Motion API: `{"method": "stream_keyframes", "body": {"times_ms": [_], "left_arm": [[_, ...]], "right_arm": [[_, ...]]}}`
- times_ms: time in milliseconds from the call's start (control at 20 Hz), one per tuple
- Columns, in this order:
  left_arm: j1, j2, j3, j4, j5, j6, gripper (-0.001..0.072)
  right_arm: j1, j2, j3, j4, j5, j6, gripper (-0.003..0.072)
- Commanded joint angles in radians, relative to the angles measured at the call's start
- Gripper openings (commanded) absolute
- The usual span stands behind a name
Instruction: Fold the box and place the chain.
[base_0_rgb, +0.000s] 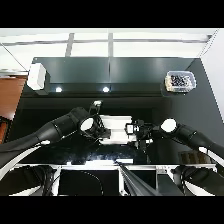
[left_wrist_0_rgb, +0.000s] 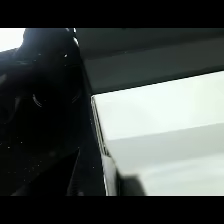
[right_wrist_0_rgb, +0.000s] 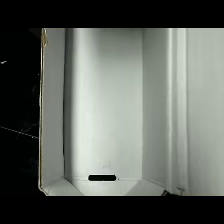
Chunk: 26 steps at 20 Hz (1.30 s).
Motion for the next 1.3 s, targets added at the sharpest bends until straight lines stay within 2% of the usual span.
{"method": "stream_keyframes", "body": {"times_ms": [0,300,750,1050,1100,1250], "left_arm": [[-0.019,-0.01,0.013,0.026,-0.002,-0.084,0.0281],[-0.025,-0.025,0.014,0.032,0.025,-0.145,0.028],[-0.048,-0.076,0.023,0.033,0.014,-0.174,0.0276],[-0.06,-0.099,0.072,0.059,-0.001,-0.175,0.0272],[-0.06,-0.099,0.077,0.064,-0.01,-0.175,0.0217],[-0.06,-0.099,0.077,0.068,-0.018,-0.175,0.02]], "right_arm": [[0.0,-0.001,-0.001,-0.002,0.001,0.0,0.0495],[0.0,-0.001,-0.001,-0.002,0.001,0.0,0.0495],[0.0,-0.001,-0.001,-0.002,0.001,0.0,0.0495],[0.0,-0.001,-0.001,-0.002,0.001,0.0,0.0495],[0.0,-0.001,-0.001,-0.002,0.001,0.0,0.0494],[0.0,-0.001,-0.001,-0.002,0.001,0.0,0.0494]]}}
